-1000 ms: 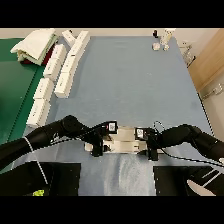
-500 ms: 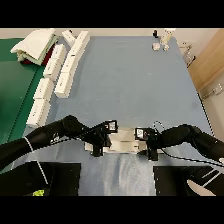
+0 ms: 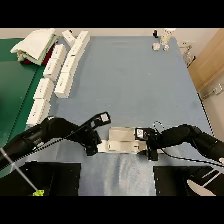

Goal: Fold the box.

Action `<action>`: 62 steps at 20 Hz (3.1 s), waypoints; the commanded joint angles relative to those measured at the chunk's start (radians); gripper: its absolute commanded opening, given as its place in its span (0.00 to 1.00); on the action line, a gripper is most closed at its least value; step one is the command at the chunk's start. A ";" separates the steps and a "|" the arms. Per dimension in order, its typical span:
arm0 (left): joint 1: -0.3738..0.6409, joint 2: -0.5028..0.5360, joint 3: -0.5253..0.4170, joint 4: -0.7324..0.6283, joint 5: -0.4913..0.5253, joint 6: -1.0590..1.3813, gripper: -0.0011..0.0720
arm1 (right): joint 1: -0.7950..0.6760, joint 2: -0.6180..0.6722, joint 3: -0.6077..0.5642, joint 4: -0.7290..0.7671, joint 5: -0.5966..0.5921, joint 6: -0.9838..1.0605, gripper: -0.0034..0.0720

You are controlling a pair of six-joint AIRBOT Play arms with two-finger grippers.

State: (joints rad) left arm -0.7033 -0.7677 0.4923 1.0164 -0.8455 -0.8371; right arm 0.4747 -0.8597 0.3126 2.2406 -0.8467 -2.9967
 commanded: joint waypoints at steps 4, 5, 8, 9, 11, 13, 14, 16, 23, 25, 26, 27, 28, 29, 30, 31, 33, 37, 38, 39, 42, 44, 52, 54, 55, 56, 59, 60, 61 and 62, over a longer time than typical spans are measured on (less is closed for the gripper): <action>0.148 0.220 0.002 0.493 -0.267 -0.964 0.03 | 0.001 0.001 0.001 0.000 0.000 0.000 0.74; 0.216 0.216 -0.010 0.432 -0.294 -0.957 0.03 | 0.001 0.001 0.001 0.000 0.000 0.000 0.74; 0.402 0.192 -0.077 0.180 -0.282 -0.830 0.03 | 0.001 0.001 0.001 0.000 0.000 0.000 0.74; 0.455 0.179 -0.103 0.086 -0.277 -0.770 0.03 | 0.001 0.001 0.001 0.000 0.000 0.000 0.74; 0.525 0.153 -0.148 -0.053 -0.263 -0.675 0.03 | 0.001 0.001 0.001 0.000 0.000 0.000 0.74; 0.540 0.127 -0.187 -0.138 -0.234 -0.612 0.03 | 0.001 0.001 0.001 0.000 0.000 0.000 0.74; 0.540 0.111 -0.207 -0.190 -0.216 -0.579 0.03 | 0.001 0.001 0.001 0.000 0.000 0.000 0.74; 0.539 0.080 -0.248 -0.286 -0.175 -0.513 0.03 | 0.001 0.001 0.001 0.000 0.000 0.000 0.74; 0.475 0.048 -0.299 -0.463 -0.100 -0.390 0.03 | 0.001 0.001 0.001 0.000 0.000 0.000 0.74; 0.418 0.045 -0.299 -0.486 -0.052 -0.385 0.03 | 0.001 0.001 0.001 0.000 0.000 0.000 0.74; 0.385 0.036 -0.299 -0.488 -0.026 -0.386 0.03 | 0.001 0.001 0.001 0.000 0.000 0.000 0.74; 0.352 0.023 -0.299 -0.494 0.000 -0.386 0.03 | 0.001 0.001 0.001 0.000 0.000 0.000 0.74; 0.325 0.008 -0.299 -0.510 0.021 -0.385 0.03 | 0.001 0.001 0.001 0.000 0.000 0.000 0.74; 0.298 -0.007 -0.299 -0.541 0.042 -0.376 0.03 | 0.001 0.001 0.001 0.000 0.000 0.000 0.74; 0.277 -0.013 -0.297 -0.574 0.054 -0.343 0.03 | 0.001 0.001 0.001 0.000 0.000 0.000 0.74; 0.264 -0.013 -0.294 -0.599 0.063 -0.323 0.03 | 0.001 0.001 0.001 0.000 0.000 0.000 0.74; 0.262 -0.010 -0.282 -0.624 0.069 -0.323 0.03 | 0.001 0.001 0.001 0.000 0.000 0.000 0.74; 0.262 -0.009 -0.272 -0.624 0.068 -0.330 0.04 | 0.001 0.001 0.001 0.000 0.000 0.000 0.74; 0.262 -0.009 -0.272 -0.624 0.068 -0.334 0.05 | 0.001 0.001 0.001 0.000 0.000 0.000 0.74; 0.262 -0.009 -0.272 -0.624 0.068 -0.335 0.36 | 0.001 0.001 0.001 0.000 0.000 0.000 0.74; 0.262 -0.009 -0.272 -0.625 0.060 -0.358 0.53 | 0.001 0.001 0.001 0.000 0.000 0.000 0.74; 0.262 -0.009 -0.272 -0.627 0.059 -0.356 0.53 | 0.001 0.001 0.001 0.000 0.000 0.000 0.74; 0.262 0.005 -0.268 -0.649 0.034 -0.346 0.53 | 0.001 0.001 0.001 0.000 0.000 0.000 0.74; 0.262 0.038 -0.254 -0.649 0.004 -0.355 0.53 | 0.001 0.001 0.001 0.000 0.000 0.000 0.74; 0.262 0.061 -0.244 -0.649 0.005 -0.367 0.53 | 0.001 0.000 0.001 0.000 0.000 0.000 0.74; 0.262 0.079 -0.237 -0.646 0.005 -0.380 0.53 | 0.001 0.001 0.001 0.000 0.000 0.000 0.74; 0.215 0.089 -0.214 -0.510 0.040 -0.551 0.53 | 0.001 0.001 0.001 0.000 0.000 0.000 0.74; 0.173 0.083 -0.201 -0.457 0.074 -0.617 0.53 | 0.001 0.001 0.001 0.000 0.000 0.000 0.74; 0.122 0.073 -0.179 -0.395 0.108 -0.690 0.53 | 0.001 0.000 0.001 0.000 0.000 0.000 0.74; 0.075 0.061 -0.153 -0.329 0.134 -0.766 0.53 | 0.001 0.001 0.001 0.000 0.000 0.000 0.74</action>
State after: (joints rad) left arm -0.5392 -0.6971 0.2962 0.5251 -0.7837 -1.4055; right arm 0.4747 -0.8597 0.3130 2.2402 -0.8463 -2.9971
